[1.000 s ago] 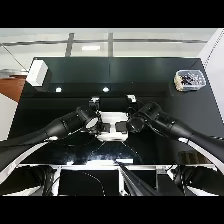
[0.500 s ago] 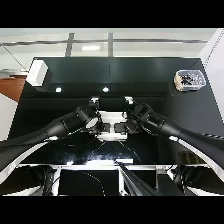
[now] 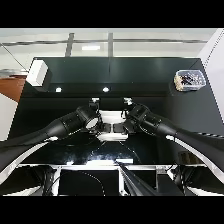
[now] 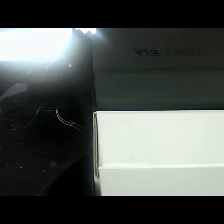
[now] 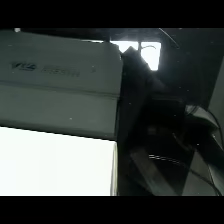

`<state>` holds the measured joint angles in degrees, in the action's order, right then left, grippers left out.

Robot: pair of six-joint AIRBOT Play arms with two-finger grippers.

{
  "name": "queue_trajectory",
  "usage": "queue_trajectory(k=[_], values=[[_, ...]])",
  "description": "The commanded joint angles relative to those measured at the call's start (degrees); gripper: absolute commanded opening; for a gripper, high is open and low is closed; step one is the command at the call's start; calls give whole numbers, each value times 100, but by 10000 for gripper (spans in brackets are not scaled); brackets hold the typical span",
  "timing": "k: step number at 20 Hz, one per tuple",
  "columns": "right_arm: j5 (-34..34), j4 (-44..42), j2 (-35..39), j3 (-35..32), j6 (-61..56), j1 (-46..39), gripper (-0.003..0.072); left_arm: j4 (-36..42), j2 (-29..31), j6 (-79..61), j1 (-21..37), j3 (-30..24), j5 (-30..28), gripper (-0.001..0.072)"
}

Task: Fold the box and place the chain.

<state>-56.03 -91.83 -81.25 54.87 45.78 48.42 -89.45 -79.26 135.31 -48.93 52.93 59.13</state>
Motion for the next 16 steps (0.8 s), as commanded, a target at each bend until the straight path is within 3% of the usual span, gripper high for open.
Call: queue_trajectory(k=[1,9,10,11,16], values=[[66,-9,-13,0,-122,2,48,15,0,-4,0,2,7,31],[138,-111,-9,0,-184,4,37,13,0,-2,0,2,-4,31],[133,-111,-4,2,-184,2,191,13,0,-2,0,2,-7,31],[96,-114,2,4,-184,2,419,13,0,-2,0,2,-7,31],[-693,-85,136,286,625,-2,438,15,0,-2,0,2,-4,31]])
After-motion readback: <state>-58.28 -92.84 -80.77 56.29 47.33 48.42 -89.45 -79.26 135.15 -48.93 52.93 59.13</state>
